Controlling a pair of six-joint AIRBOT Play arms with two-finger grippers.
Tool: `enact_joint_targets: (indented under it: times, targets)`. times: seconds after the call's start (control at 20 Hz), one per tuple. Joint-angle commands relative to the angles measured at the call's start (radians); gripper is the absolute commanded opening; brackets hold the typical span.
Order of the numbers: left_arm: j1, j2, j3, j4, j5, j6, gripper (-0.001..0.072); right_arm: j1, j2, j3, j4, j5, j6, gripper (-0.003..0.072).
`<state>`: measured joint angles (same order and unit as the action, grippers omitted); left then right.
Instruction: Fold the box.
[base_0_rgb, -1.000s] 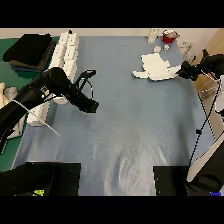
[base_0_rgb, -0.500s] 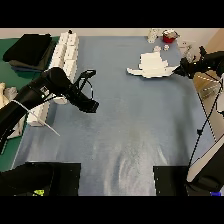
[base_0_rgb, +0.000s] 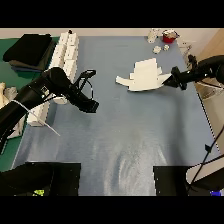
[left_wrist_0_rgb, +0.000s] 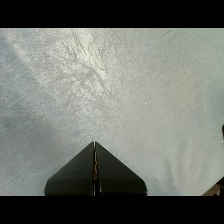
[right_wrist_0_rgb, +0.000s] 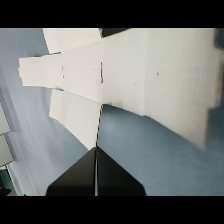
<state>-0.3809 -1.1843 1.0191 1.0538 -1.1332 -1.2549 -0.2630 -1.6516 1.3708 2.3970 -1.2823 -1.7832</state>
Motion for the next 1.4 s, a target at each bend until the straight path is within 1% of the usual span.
enact_joint_targets:
  times: [0.0, 0.1, 0.2, 0.3, 0.35, 0.4, 0.45, 0.5, 0.65, 0.75, 0.8, 0.85, 0.95, 1.05, 1.15, 1.2, 1.35]
  targets:
    - [0.000, -0.001, 0.000, 0.000, 0.000, 0.000, 0.0014, 0.047, 0.238, -0.354, -0.002, 0.079, -0.006, -0.0003]
    - [0.000, -0.001, 0.000, 0.000, 0.000, 0.000, 0.0013, 0.060, 0.364, -0.515, -0.003, 0.113, -0.005, -0.0002]
    - [0.000, -0.001, 0.000, 0.000, 0.000, 0.000, 0.0013, 0.060, 0.448, -0.621, -0.003, 0.126, -0.005, -0.0002]
    - [0.000, -0.001, 0.000, 0.000, 0.000, 0.000, 0.0013, 0.060, 0.490, -0.671, -0.008, 0.136, -0.005, 0.0001]
    - [0.000, -0.001, 0.000, 0.000, 0.000, 0.000, 0.0013, 0.060, 0.493, -0.675, -0.010, 0.135, -0.005, 0.0005]
    - [0.000, -0.001, 0.000, 0.000, 0.000, 0.000, 0.0014, 0.060, 0.493, -0.674, -0.010, 0.137, -0.005, 0.0075]
    - [0.000, -0.001, 0.000, 0.000, 0.001, 0.000, 0.0013, 0.058, 0.493, -0.666, -0.014, 0.139, -0.005, 0.0291]
    - [0.000, -0.001, 0.000, 0.000, 0.002, 0.000, 0.0014, 0.053, 0.493, -0.644, -0.029, 0.135, -0.005, 0.0384]
    - [0.000, -0.001, 0.000, 0.000, 0.003, 0.000, 0.0014, -0.001, 0.493, -0.523, -0.124, 0.105, 0.024, 0.0383]
    - [0.000, -0.001, 0.000, -0.001, 0.008, 0.000, 0.0013, -0.063, 0.493, -0.443, -0.267, 0.104, 0.118, 0.0382]
    - [0.000, -0.001, 0.000, -0.002, 0.008, 0.000, 0.0013, -0.100, 0.491, -0.421, -0.348, 0.106, 0.163, 0.0382]
    - [0.000, -0.001, 0.000, -0.003, 0.008, 0.000, 0.0013, -0.141, 0.481, -0.419, -0.377, 0.111, 0.168, 0.0382]
    - [0.000, -0.001, 0.000, -0.003, 0.008, 0.000, 0.0013, -0.204, 0.428, -0.428, -0.345, 0.097, 0.120, 0.0382]
    - [0.000, -0.001, 0.000, -0.003, 0.009, 0.000, 0.0013, -0.239, 0.347, -0.438, -0.216, 0.073, -0.015, 0.0382]
    - [0.000, -0.001, 0.000, -0.003, 0.025, 0.000, 0.0014, -0.241, 0.265, -0.439, -0.093, 0.069, -0.108, 0.0382]
    - [0.000, -0.001, 0.000, -0.003, 0.033, 0.000, 0.0013, -0.235, 0.232, -0.439, -0.058, 0.071, -0.140, 0.0382]
    - [0.000, -0.001, 0.000, -0.004, 0.034, 0.000, 0.0013, -0.221, 0.158, -0.439, -0.053, 0.089, -0.166, 0.0382]
